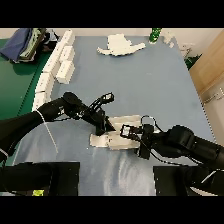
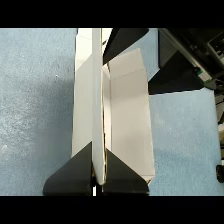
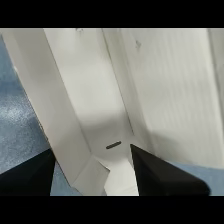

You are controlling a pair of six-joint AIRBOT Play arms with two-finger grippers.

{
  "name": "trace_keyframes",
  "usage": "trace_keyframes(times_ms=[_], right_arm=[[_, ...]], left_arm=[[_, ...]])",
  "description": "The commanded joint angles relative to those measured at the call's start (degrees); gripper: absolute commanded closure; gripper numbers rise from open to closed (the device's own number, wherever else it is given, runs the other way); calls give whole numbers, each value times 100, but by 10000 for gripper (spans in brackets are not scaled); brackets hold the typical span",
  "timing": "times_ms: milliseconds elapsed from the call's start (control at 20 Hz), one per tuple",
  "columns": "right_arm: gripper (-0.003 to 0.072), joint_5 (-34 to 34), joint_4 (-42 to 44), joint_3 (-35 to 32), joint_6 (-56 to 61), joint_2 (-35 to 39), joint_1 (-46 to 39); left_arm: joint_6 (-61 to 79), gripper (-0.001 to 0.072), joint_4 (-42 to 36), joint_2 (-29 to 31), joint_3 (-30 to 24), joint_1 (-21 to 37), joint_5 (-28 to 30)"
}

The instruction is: Fold the box.

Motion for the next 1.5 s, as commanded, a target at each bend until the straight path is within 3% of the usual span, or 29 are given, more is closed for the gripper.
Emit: trace_keyframes(times_ms=[0, 300, 750, 1000, 1100, 1450], right_arm=[[-5, -197, -151, 52, 455, 304, 7], [-8, -282, -984, 50, 1143, 457, 2], [-34, 63, -756, 50, 1054, 275, -378], [-34, -258, 2205, 17, -2918, 275, -1937], [-34, -557, 2981, 15, -4293, 262, -2474], [-34, -686, 3930, 17, -5910, -627, -2916]], left_arm=[[0, 694, 2, -4, 7, -2, 0], [2, 695, 2, -4, 7, -2, 0], [0, 695, 2, -4, 7, -2, 0], [0, 694, 2, -4, 7, -2, 0], [0, 695, 2, -4, 7, -2, 0], [2, 694, 2, -4, 7, -2, 0]])
